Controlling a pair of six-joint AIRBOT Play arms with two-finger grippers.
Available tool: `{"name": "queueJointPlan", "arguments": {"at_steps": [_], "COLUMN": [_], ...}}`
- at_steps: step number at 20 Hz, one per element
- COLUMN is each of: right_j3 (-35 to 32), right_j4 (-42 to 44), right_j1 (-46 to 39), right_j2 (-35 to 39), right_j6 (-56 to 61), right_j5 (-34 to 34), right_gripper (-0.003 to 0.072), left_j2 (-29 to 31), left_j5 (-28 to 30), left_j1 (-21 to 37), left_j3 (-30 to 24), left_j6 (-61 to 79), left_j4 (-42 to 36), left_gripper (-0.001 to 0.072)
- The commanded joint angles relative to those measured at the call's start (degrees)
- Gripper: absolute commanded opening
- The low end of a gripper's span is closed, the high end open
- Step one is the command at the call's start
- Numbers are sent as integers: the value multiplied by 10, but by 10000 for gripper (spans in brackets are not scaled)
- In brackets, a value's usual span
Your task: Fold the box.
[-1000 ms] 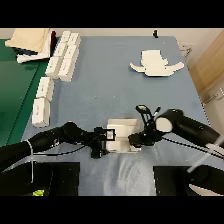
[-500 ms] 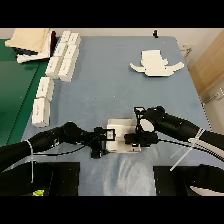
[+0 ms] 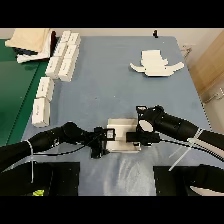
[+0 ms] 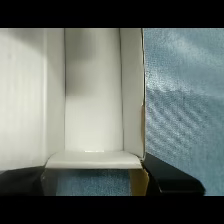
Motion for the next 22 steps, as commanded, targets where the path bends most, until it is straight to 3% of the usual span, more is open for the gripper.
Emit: {"name": "queueJointPlan", "arguments": {"at_steps": [1, 5, 6, 7, 11, 12, 13, 14, 19, 22], "right_j3": [0, 0, 0, 0, 0, 0, 0, 0, 20, 44], "right_j4": [0, 0, 0, 0, 0, 0, 8, 24, 79, 45], "right_j1": [1, 1, 1, 1, 1, 1, 1, 1, 1, -2], "right_j2": [9, 9, 9, 9, 8, 9, 10, 11, 59, 134], "right_j6": [3, 4, 4, 4, 3, 3, 3, -5, -22, 27], "right_j5": [1, 0, 1, 1, -2, -2, -2, -2, 17, 66], "right_gripper": [266, 269, 173, 22, 4, 145, 360, 428, 428, 416], "left_j2": [0, 0, 0, 0, 0, 0, 0, 0, 0, 0], "left_j5": [0, 0, 0, 0, 0, 0, 0, 0, 0, 0], "left_j1": [0, 0, 0, 0, 0, 0, 0, 0, 0, 0], "left_j3": [1, 1, 1, 1, 1, 1, 1, 1, 1, 1], "left_j6": [1, 1, 1, 1, 1, 1, 1, 1, 1, 1], "left_j4": [0, 0, 0, 0, 0, 0, 0, 0, 0, 0], "left_gripper": [472, 472, 472, 472, 472, 472, 472, 472, 472, 472]}}
